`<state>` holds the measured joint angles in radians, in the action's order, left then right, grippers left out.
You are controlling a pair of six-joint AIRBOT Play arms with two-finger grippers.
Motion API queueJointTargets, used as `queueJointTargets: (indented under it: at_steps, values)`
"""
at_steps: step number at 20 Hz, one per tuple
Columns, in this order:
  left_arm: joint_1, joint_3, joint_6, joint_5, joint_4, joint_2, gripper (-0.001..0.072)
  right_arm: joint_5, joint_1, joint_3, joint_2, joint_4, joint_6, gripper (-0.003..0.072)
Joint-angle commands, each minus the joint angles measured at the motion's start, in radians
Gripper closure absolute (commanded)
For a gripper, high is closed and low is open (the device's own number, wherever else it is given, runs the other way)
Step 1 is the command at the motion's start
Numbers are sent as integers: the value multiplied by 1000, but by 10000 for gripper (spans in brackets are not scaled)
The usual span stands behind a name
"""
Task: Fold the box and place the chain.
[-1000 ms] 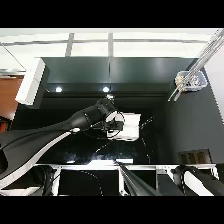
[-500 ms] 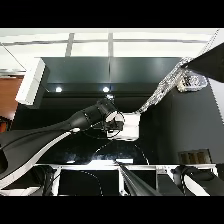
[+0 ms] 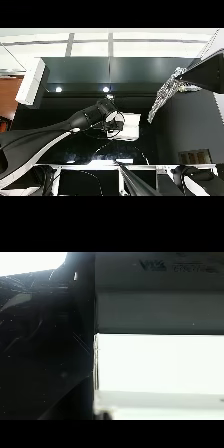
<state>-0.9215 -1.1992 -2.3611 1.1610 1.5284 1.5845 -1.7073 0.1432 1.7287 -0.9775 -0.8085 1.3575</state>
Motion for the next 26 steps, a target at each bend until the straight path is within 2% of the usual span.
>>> queueJointTargets:
  at_steps: [1,7,9,13,16,20,26]
  values:
    - [1,-1,0,0,0,0,685,-19,2,0,1,39,0,684]
    - [1,-1,0,0,0,0,685,12,2,-28,0,79,-1,684]
    - [1,-1,0,0,0,0,685,35,25,-107,0,79,-1,684]
    - [1,-1,0,-1,0,0,685,158,119,-343,0,70,-18,684]
    - [1,-1,0,0,0,0,685,211,133,-488,0,46,-23,684]
    - [1,-1,0,0,0,0,685,241,133,-622,0,5,-23,684]
    - [1,-1,0,-1,0,0,685,434,170,-821,0,79,-15,683]
